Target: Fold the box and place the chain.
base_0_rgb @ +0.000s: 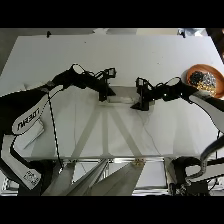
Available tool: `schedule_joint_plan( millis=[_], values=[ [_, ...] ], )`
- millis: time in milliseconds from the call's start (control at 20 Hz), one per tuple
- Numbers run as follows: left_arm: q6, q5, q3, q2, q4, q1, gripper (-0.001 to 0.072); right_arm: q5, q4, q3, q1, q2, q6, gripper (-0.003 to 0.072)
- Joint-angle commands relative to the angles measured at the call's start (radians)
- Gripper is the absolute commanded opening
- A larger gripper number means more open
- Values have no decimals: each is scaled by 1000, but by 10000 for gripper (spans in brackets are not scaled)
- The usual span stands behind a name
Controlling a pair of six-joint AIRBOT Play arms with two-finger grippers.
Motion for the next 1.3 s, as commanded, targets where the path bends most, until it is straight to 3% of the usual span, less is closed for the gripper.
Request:
schedule_joint_plan(
  millis=[0, 550, 700, 1250],
  values=[
    [0, 0, 0, 0, 0, 0, 9, 3, -35, 1, 0, -3, 3, 683],
    [0, 0, 0, 0, 0, 0, 9, 3, -24, 0, 0, -3, 3, 673],
    [0, 0, 0, 0, 0, 0, 9, -19, -24, 0, 0, -3, 3, 507],
    [0, 0, 0, 0, 0, 0, 9, -25, -24, 0, 0, -3, 3, 507]
  ],
)
